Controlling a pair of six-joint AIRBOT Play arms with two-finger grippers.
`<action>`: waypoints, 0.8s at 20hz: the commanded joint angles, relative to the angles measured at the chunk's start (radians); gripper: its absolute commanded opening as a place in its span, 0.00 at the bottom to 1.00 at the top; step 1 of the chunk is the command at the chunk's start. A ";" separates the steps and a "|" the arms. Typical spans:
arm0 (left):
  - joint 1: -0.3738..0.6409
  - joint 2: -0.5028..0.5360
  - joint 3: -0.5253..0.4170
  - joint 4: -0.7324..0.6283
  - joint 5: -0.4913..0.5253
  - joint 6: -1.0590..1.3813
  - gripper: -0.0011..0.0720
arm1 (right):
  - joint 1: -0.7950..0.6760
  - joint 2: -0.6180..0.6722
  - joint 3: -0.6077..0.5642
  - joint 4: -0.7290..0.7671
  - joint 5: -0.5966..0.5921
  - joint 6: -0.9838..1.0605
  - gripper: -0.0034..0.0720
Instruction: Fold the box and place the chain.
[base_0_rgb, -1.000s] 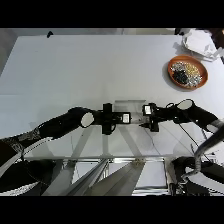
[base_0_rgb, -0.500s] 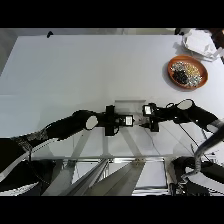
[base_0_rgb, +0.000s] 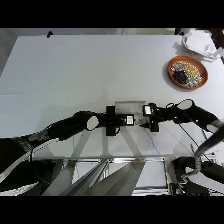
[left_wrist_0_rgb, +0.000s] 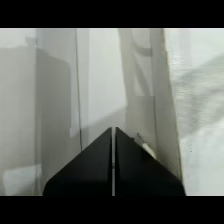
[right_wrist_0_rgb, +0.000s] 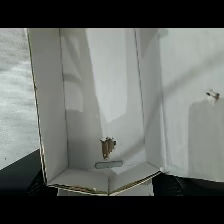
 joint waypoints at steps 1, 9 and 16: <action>0.006 0.041 0.000 -0.010 -0.028 -0.056 0.02 | 0.000 0.001 0.000 0.000 0.000 -0.001 0.60; 0.095 0.289 -0.001 0.228 -0.162 -0.554 0.02 | 0.000 0.001 0.000 0.000 0.000 -0.001 0.60; 0.276 0.515 -0.084 0.424 -0.300 -1.234 0.02 | 0.000 0.001 0.000 0.000 0.000 -0.001 0.60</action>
